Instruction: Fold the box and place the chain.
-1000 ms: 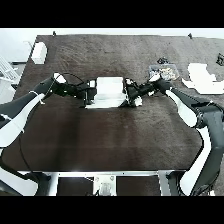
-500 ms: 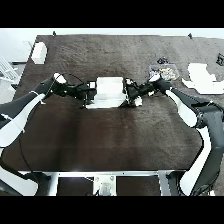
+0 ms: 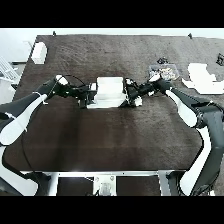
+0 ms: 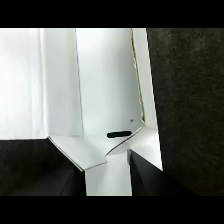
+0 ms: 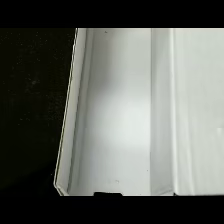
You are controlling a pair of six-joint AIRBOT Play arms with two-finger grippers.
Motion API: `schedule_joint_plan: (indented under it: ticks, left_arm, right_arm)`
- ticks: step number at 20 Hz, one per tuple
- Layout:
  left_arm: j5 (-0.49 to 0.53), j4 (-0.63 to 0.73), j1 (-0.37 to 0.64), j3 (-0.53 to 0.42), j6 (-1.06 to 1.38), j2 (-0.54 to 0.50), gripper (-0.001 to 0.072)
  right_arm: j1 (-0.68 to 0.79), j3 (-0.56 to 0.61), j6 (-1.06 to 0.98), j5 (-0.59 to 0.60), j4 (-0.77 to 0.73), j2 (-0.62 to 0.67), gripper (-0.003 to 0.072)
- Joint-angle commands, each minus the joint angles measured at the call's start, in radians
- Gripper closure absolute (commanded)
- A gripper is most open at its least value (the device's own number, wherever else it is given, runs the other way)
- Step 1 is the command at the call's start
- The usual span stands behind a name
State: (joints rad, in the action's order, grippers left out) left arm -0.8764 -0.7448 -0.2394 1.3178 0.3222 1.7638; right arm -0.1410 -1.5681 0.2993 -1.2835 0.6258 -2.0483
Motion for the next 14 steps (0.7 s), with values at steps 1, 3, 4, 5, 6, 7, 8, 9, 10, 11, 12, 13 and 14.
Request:
schedule_joint_plan:
  ticks: [1, 3, 4, 5, 6, 7, 8, 9, 10, 11, 12, 13, 14]
  left_arm:
    - [0.002, 0.056, -0.004, 0.001, 0.032, 0.001, 0.0364]
    - [-0.017, 0.072, -0.004, 0.001, 0.043, 0.001, 0.0480]
    - [-0.023, 0.072, -0.004, 0.001, 0.045, 0.001, 0.0480]
    - [-0.023, 0.071, -0.004, 0.001, 0.045, 0.001, 0.0481]
    - [-0.023, 0.072, -0.004, 0.001, 0.045, 0.001, 0.0481]
    - [-0.026, 0.076, -0.004, 0.001, 0.045, 0.001, 0.0481]
    - [-0.035, 0.096, -0.004, 0.001, 0.047, 0.001, 0.0481]
    - [-0.045, 0.117, -0.004, 0.000, 0.056, 0.001, 0.0481]
    - [-0.055, 0.136, -0.004, 0.001, 0.063, 0.001, 0.0481]
    - [-0.058, 0.146, -0.004, 0.001, 0.064, 0.001, 0.0481]
    - [-0.059, 0.151, -0.004, 0.001, 0.064, 0.001, 0.0481]
    - [-0.059, 0.159, -0.004, 0.000, 0.064, 0.001, 0.0480]
    - [-0.060, 0.163, -0.004, 0.000, 0.064, 0.001, 0.0480]
  right_arm:
    - [0.000, 0.000, 0.000, 0.000, -0.001, 0.000, 0.0175]
    - [0.000, 0.000, 0.000, 0.000, -0.001, 0.000, 0.0175]
    - [0.000, 0.000, 0.000, 0.000, -0.001, 0.000, 0.0175]
    - [0.000, 0.000, 0.000, 0.000, -0.001, 0.000, 0.0175]
    - [0.000, 0.000, 0.000, 0.000, -0.001, 0.000, 0.0175]
    - [0.000, 0.000, 0.000, 0.000, -0.001, 0.000, 0.0175]
    - [0.000, 0.000, 0.000, 0.000, -0.001, 0.000, 0.0175]
    - [0.000, 0.000, 0.000, 0.000, -0.001, 0.000, 0.0175]
    - [0.000, 0.000, 0.000, 0.000, -0.001, 0.000, 0.0175]
    - [0.000, 0.000, 0.000, 0.000, -0.001, 0.000, 0.0175]
    - [0.000, 0.000, 0.000, 0.000, -0.001, 0.000, 0.0175]
    - [0.000, 0.000, 0.000, 0.000, -0.001, 0.000, 0.0175]
    - [0.000, 0.000, 0.000, 0.000, -0.001, 0.000, 0.0175]
